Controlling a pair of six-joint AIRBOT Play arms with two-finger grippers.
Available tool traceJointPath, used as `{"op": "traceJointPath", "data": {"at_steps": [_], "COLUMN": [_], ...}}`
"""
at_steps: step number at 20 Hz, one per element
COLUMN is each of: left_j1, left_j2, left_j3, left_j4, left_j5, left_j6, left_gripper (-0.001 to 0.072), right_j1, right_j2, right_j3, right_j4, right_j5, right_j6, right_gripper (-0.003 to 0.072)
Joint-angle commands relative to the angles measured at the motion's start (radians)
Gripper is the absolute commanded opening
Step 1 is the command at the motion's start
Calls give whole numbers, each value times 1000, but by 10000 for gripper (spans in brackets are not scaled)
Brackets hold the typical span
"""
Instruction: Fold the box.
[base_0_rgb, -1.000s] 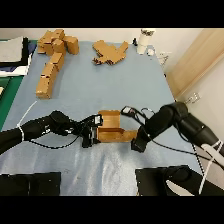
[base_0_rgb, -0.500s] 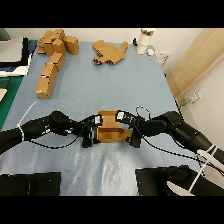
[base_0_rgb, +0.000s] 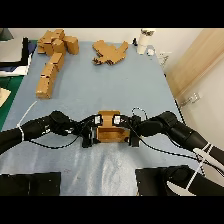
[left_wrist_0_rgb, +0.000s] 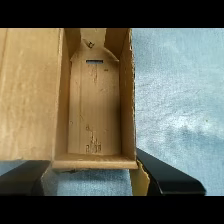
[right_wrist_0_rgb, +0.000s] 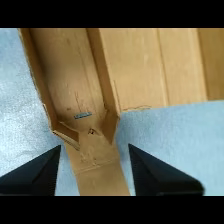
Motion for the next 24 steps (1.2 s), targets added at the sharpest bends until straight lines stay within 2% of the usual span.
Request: {"op": "traceJointPath", "data": {"at_steps": [1,4,5,6,7,8,9,18,23,24], "left_j1": [0,0,0,0,0,0,0,0,0,0], "left_j2": [-1,-1,-1,-1,-1,-1,-1,-1,-1,-1], "left_j3": [1,1,1,1,1,1,1,1,1,1], "left_j4": [0,0,0,0,0,0,0,0,0,0], "left_j5": [0,0,0,0,0,0,0,0,0,0], "left_j6": [0,0,0,0,0,0,0,0,0,0], "left_gripper": [552,552,552,552,552,552,552,553,552,552], "right_j1": [23,24,24,24,24,24,24,24,24,24], "right_j2": [-15,-40,-41,-41,-41,-41,-41,-45,-53,-59], "right_j3": [-1,-1,-1,-1,-1,-1,-1,-1,-1,-1], "right_j4": [-1,5,21,39,47,52,58,222,225,227], "right_j5": [18,39,39,38,38,39,39,76,77,75], "right_j6": [-32,-90,-105,-116,-128,-135,-140,-242,-241,-241], "right_gripper": [464,434,336,269,212,195,146,144,151,182]}}
